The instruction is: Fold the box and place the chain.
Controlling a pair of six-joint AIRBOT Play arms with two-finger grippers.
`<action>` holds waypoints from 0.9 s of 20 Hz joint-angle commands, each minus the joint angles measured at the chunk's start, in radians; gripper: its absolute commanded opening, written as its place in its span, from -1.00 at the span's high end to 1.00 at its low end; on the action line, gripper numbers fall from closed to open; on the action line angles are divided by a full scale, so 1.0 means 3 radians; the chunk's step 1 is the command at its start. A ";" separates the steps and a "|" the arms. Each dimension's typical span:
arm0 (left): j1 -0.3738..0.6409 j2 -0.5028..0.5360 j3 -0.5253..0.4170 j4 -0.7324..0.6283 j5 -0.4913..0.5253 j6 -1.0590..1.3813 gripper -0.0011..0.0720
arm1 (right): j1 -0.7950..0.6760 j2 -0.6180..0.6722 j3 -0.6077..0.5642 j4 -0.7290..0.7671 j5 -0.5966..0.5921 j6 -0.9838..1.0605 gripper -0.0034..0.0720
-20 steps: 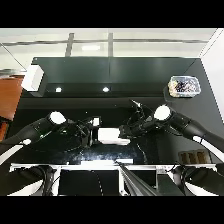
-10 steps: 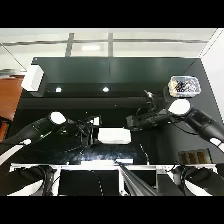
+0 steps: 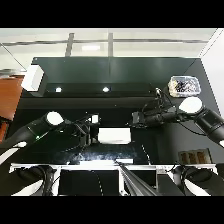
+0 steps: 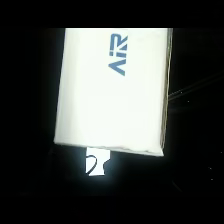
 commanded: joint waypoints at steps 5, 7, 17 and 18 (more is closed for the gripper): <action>0.0116 0.0827 0.0003 0.0346 -0.0221 -0.0795 -0.99 | -0.0458 0.0130 0.0004 -0.0032 0.0027 -0.0069 0.86; 0.0093 0.0917 0.0004 0.0211 -0.0242 -0.0796 -0.99 | -0.0711 0.0240 0.0004 -0.0080 0.0037 -0.0075 0.86; -0.0331 0.0065 0.0649 0.0058 -0.0203 -0.0239 -0.98 | -0.1167 0.0343 0.0003 -0.0401 0.0240 -0.0074 0.86; -0.0436 -0.0023 0.0675 0.0058 -0.0169 -0.0207 -0.98 | -0.1167 0.0343 0.0003 -0.0404 0.0239 -0.0074 0.86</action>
